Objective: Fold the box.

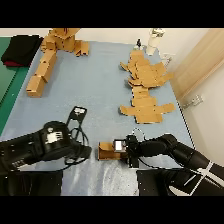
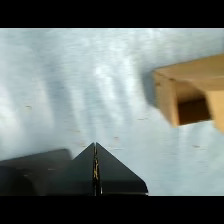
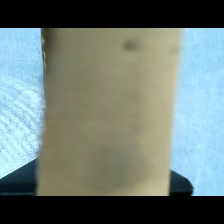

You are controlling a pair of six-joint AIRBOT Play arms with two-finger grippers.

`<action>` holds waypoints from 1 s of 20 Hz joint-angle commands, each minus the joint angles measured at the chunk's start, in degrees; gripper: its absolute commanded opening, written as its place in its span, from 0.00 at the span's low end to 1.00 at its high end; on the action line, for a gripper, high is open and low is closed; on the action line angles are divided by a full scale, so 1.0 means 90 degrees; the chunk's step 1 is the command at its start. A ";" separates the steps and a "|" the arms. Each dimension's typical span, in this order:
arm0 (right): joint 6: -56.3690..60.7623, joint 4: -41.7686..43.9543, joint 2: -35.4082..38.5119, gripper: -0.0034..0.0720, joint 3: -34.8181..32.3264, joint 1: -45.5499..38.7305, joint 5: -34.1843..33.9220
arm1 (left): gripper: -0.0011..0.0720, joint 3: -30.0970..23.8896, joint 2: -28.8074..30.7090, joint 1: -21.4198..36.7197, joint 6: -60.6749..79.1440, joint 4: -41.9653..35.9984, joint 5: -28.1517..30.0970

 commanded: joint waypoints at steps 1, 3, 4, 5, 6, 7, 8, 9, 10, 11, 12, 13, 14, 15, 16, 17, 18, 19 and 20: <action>0.0002 0.0005 0.0005 0.53 0.0002 -0.0002 0.0015 | 0.03 -0.0707 0.0585 0.0707 0.2837 -0.0971 0.0491; 0.0002 0.0005 0.0005 0.53 0.0002 -0.0002 0.0012 | 0.03 -0.1299 0.0843 0.1758 0.6382 -0.3585 0.1392; 0.0002 0.0005 0.0005 0.53 0.0002 -0.0002 0.0015 | 0.03 -0.1557 0.0838 0.2465 0.7686 -0.4658 0.1428; 0.0002 0.0005 0.0005 0.53 0.0002 -0.0002 0.0015 | 0.03 -0.1761 0.0797 0.3077 0.8716 -0.5272 0.1421; 0.0002 0.0002 0.0005 0.53 0.0002 -0.0002 0.0015 | 0.03 -0.1928 0.0738 0.3572 0.9981 -0.5549 0.1438; 0.0002 0.0005 0.0005 0.53 0.0002 -0.0002 0.0015 | 0.03 -0.2033 0.0661 0.3871 1.1062 -0.5554 0.1518; 0.0002 0.0005 0.0005 0.53 0.0002 -0.0002 0.0012 | 0.03 -0.2118 0.0561 0.4053 1.1895 -0.5452 0.1831; 0.0002 0.0005 0.0005 0.53 0.0002 -0.0002 0.0015 | 0.03 -0.2174 0.0454 0.4114 1.2169 -0.5360 0.2222; 0.0002 0.0005 0.0005 0.53 0.0002 -0.0002 0.0015 | 0.23 -0.2212 0.0304 0.4080 1.2349 -0.5280 0.2715; 0.0002 0.0005 0.0005 0.53 0.0002 -0.0002 0.0015 | 0.81 -0.2251 0.0138 0.4002 1.2468 -0.5299 0.3164; 0.0002 0.0005 0.0005 0.53 0.0002 -0.0002 0.0015 | 0.96 -0.2297 -0.0039 0.3917 1.2468 -0.5306 0.3589; 0.0002 0.0005 0.0005 0.53 0.0002 -0.0002 0.0015 | 0.96 -0.2329 -0.0202 0.3832 1.2641 -0.5309 0.3859; 0.0002 0.0002 0.0005 0.53 0.0002 -0.0002 0.0012 | 0.96 -0.2348 -0.0367 0.3721 1.2976 -0.5309 0.4034; 0.0002 0.0005 0.0005 0.53 0.0002 -0.0002 0.0015 | 0.96 -0.2375 -0.0476 0.3606 1.3386 -0.5309 0.4141; 0.0002 0.0005 0.0005 0.53 0.0002 -0.0002 0.0015 | 0.97 -0.2407 -0.0534 0.3485 1.3760 -0.5316 0.4180; 0.0002 0.0005 0.0005 0.53 0.0002 -0.0002 0.0012 | 0.97 -0.2424 -0.0549 0.3390 1.4035 -0.5345 0.4175; 0.0002 0.0005 0.0005 0.53 0.0002 -0.0002 0.0012 | 0.97 -0.2431 -0.0546 0.3315 1.4248 -0.5479 0.4175; 0.0002 0.0005 0.0005 0.53 0.0002 -0.0002 0.0015 | 0.97 -0.2448 -0.0546 0.3259 1.4525 -0.5787 0.4175; 0.0002 0.0005 0.0005 0.53 0.0002 -0.0002 0.0015 | 0.97 -0.2494 -0.0546 0.3211 1.4940 -0.6258 0.4172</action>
